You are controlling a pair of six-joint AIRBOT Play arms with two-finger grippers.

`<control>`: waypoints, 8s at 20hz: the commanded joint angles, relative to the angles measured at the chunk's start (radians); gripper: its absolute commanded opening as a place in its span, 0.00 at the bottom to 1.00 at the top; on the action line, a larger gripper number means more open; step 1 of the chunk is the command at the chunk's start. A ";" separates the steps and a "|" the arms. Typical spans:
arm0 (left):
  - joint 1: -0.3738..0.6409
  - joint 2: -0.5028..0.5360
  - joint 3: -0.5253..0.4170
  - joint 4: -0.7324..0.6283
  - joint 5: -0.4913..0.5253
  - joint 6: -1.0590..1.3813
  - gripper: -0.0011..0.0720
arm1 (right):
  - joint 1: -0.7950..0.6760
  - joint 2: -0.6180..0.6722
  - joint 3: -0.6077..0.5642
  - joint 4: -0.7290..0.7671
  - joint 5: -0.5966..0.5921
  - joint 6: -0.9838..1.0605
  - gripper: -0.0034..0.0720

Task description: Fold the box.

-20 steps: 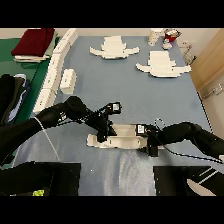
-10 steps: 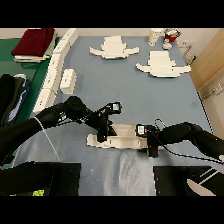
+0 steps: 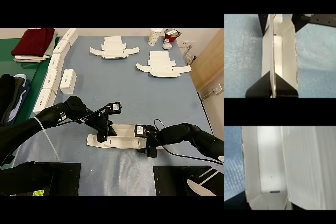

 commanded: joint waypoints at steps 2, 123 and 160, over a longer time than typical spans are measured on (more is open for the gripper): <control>0.000 0.000 0.000 0.000 0.000 0.000 0.03 | 0.001 -0.009 -0.004 -0.006 0.010 0.000 0.92; -0.104 0.410 -0.274 0.315 0.180 -0.229 0.91 | 0.001 -0.007 -0.002 -0.025 0.035 0.000 0.65; -0.106 0.193 -0.273 -0.160 0.288 0.136 0.67 | 0.001 -0.007 -0.002 -0.025 0.035 0.000 0.65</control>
